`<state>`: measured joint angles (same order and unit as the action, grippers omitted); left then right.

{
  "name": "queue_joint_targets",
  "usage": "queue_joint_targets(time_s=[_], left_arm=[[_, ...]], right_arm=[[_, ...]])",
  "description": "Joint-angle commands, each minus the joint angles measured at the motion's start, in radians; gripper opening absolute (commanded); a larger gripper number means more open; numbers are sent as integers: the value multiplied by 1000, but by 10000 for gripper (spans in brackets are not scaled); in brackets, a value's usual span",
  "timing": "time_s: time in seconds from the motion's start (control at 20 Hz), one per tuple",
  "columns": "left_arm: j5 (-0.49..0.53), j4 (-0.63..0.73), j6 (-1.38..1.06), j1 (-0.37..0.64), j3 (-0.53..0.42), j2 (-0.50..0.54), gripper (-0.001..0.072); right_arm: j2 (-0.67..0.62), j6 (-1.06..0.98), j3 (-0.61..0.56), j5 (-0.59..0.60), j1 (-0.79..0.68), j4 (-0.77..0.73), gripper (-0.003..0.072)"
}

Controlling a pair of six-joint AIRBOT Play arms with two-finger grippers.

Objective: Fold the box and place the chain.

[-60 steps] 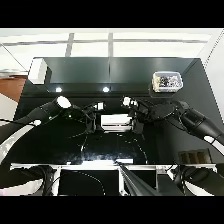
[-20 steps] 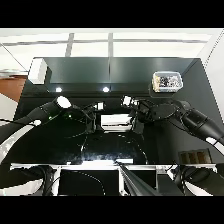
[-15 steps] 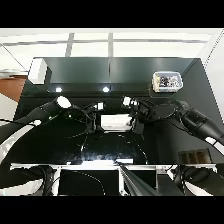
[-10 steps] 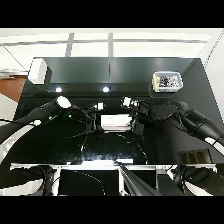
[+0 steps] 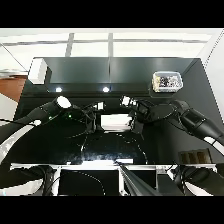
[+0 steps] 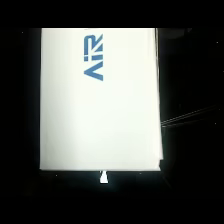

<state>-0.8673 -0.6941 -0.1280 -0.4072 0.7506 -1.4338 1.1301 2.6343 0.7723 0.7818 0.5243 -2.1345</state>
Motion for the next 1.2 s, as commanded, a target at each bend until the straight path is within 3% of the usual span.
queue_joint_targets(time_s=[0.0, 0.2, 0.25, 0.3, 0.4, 0.55, 0.8, 1.15], left_arm=[[0, -1, -1, 1, 0, 0, 441], [0, -1, -1, 0, 0, 0, 441], [0, -1, -1, 1, 0, 0, 441], [0, -1, -1, 1, 0, 0, 441], [0, -1, -1, 1, 0, 0, 441], [0, -1, -1, 1, 0, -1, 441], [0, -1, -1, 0, 0, -1, 441], [0, -1, -1, 0, 0, -1, 441]], right_arm=[[-31, -34, 20, -6, -4, 8, 422], [-81, -134, 21, 36, -38, 22, 419], [-96, -215, 21, 61, -60, 4, 314], [-103, -328, 21, 98, -90, -31, 8], [-102, -514, -6, 172, -156, -159, 18], [-86, -509, -97, 172, -166, -448, 18], [11, -513, -100, 5, -63, -527, 19], [140, -518, -100, 4, -30, -523, 19]])
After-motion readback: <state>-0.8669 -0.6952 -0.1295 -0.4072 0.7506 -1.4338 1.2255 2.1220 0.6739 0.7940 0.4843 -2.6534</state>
